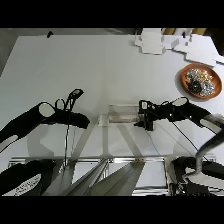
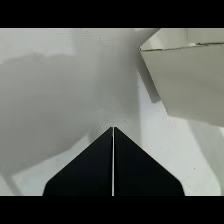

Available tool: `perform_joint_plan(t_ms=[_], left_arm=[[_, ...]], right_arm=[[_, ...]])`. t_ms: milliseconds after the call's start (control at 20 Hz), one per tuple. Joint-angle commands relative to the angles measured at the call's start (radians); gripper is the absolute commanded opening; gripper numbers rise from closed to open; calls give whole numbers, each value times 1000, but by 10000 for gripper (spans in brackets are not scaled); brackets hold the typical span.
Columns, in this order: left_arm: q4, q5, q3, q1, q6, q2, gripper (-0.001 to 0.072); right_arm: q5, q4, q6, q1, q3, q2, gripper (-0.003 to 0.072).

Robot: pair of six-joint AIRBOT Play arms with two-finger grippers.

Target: Fold the box and place the chain.

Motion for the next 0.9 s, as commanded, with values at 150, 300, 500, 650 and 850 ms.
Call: perform_joint_plan(t_ms=[150,300,500,650,850], left_arm=[[-97,79,23,-48,-1,-56,11],[-153,104,30,-71,0,-56,13],[-210,142,34,-119,0,-92,42],[-212,135,38,-137,-1,-98,42],[-208,60,105,-148,-9,-97,96]], right_arm=[[0,0,0,0,0,-1,412],[0,0,0,0,0,-1,412],[0,0,0,0,0,-1,412],[0,0,0,0,0,-1,412],[0,0,0,0,0,-1,412]])
